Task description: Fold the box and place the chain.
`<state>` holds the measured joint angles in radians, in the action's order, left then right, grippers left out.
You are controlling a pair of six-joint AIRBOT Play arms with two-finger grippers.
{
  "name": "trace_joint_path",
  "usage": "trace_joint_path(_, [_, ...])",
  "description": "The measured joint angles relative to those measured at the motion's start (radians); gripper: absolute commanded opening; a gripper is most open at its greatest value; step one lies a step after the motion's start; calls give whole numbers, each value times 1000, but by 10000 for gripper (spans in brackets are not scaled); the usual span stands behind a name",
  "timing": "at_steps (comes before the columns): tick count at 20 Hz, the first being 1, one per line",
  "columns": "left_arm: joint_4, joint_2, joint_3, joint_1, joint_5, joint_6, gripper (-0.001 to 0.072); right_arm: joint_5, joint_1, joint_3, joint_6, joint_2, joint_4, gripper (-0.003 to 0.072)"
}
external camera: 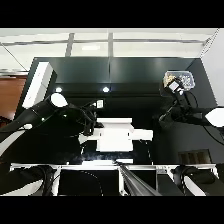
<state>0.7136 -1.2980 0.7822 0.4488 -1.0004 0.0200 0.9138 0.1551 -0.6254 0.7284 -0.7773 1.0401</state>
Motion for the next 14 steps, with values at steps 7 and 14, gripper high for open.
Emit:
trace_joint_path(7, [-78,-94,-17,32,134,-103,27,-26,164,101,-151,-5,5,639])
trace_joint_path(14, [-97,-119,-17,35,148,-122,26,-95,307,217,-278,-15,0,638])
